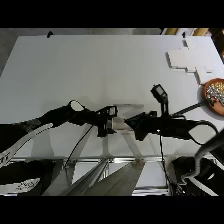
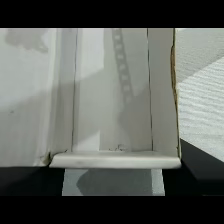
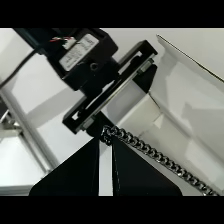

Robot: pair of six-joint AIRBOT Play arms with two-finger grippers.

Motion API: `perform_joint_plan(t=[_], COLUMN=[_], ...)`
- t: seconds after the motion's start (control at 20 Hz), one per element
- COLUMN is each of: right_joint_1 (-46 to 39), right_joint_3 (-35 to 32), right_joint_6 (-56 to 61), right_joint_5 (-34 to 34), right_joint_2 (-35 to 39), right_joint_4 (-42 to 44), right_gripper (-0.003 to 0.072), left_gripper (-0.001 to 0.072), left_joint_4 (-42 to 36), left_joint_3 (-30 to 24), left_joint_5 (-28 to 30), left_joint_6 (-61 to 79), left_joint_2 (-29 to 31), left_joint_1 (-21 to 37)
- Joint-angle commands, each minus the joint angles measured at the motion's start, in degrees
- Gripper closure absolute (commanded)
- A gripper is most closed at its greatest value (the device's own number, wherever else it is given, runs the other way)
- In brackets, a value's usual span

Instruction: Fold the box and place the chain.

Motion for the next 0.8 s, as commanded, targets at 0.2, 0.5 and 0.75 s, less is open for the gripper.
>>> perform_joint_plan(t=[0.2,0.5,0.75], right_joint_1=[1.9,1.4,-7.7], right_joint_3=[0.1,13.6,23.8], right_joint_6=[0.0,-0.1,-16.7], right_joint_5=[-3.2,11.0,27.3], right_joint_2=[-11.8,-12.3,-10.2], right_joint_4=[-7.2,-23.4,-36.1], right_gripper=[0.0614,0.0448,0.0447], left_gripper=[0.0504,0.0504,0.0504], left_joint_4=[0.0,0.0,0.0], left_joint_3=[0.0,0.0,0.0], left_joint_5=[0.0,0.0,0.0], left_joint_6=[0.0,0.0,0.0], left_joint_2=[0.0,0.0,0.0], left_joint_1=[0.0,0.0,0.0])
